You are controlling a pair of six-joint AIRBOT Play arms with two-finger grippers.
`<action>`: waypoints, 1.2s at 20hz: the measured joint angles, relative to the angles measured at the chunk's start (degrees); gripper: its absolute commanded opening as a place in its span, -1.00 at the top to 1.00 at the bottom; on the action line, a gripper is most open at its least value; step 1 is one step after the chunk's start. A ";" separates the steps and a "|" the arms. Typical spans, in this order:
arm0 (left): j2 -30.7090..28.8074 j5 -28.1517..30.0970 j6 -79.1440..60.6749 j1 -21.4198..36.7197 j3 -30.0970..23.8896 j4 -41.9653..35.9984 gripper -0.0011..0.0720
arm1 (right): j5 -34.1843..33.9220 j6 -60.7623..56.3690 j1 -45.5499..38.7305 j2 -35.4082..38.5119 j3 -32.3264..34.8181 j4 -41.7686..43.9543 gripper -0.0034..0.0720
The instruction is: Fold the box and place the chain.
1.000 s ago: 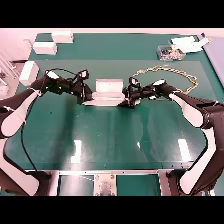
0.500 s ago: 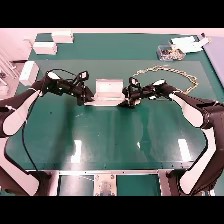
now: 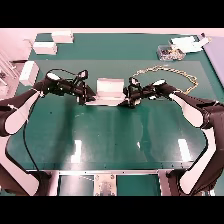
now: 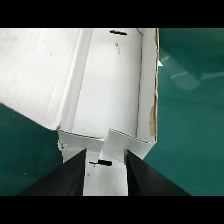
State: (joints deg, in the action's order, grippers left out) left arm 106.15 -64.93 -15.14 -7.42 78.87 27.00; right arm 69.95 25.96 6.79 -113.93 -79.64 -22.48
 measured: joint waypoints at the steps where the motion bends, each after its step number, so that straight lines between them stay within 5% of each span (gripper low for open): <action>1: 0.00 -0.02 -0.07 0.00 0.00 -0.15 0.16 | 0.00 0.00 0.00 0.00 0.00 0.00 -0.63; 14: 0.94 1.90 -2.86 -2.93 0.00 -3.06 0.16 | 0.04 0.09 0.00 0.00 0.00 -0.09 -0.63; 17: 1.42 2.40 -3.17 -3.28 0.00 -3.21 -0.50 | 0.02 0.07 0.00 0.00 0.00 -0.09 -0.63; 24: 2.01 3.37 -3.34 -3.43 0.02 -3.78 -0.54 | 0.04 0.02 -0.02 0.00 0.00 -0.07 -0.63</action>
State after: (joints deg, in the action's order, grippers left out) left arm 108.16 -61.56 -18.48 -10.85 78.89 23.22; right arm 70.00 25.98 6.76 -113.93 -79.64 -22.55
